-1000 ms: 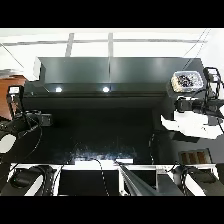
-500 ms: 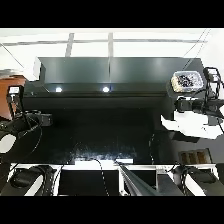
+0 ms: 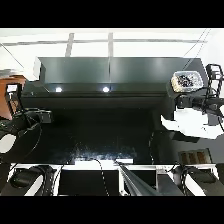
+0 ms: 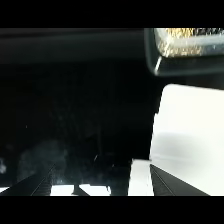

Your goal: Fold the box and place the chain.

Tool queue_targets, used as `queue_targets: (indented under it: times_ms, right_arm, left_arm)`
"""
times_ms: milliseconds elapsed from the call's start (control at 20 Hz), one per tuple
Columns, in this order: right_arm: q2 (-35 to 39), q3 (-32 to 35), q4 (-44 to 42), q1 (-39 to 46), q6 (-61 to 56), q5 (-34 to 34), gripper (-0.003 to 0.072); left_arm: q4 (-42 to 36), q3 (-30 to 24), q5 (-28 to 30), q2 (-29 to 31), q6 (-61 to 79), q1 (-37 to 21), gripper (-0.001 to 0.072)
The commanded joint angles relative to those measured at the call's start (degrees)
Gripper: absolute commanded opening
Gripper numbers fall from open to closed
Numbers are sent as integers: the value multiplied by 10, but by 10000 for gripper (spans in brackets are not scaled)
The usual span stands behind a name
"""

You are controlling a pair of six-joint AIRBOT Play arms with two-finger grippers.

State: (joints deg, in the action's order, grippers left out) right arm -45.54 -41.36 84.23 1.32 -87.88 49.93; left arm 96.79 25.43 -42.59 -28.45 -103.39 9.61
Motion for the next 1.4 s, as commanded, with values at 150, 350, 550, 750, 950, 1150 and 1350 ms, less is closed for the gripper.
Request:
queue_targets:
  times_ms: [150,350,550,750,950,1150,1350]
  right_arm:
    - [0,0,-35,0,2,-18,705]
    - [0,0,-49,0,2,-17,705]
    - [0,0,-62,0,-7,-15,704]
    - [0,-4,-63,2,-17,9,705]
    - [0,-36,101,108,-48,59,704]
    - [-15,-44,150,354,-54,63,703]
    - [-88,-45,-8,579,-10,96,704]
  left_arm:
    - [-2,0,2,-10,1,0,709]
    - [-2,0,2,-12,1,0,709]
    - [-2,0,2,-12,1,0,709]
    - [-2,0,1,-12,1,0,709]
    - [-2,0,-19,-12,1,0,709]
    - [-2,0,-31,-12,1,0,709]
    - [-2,0,-35,-12,1,0,709]
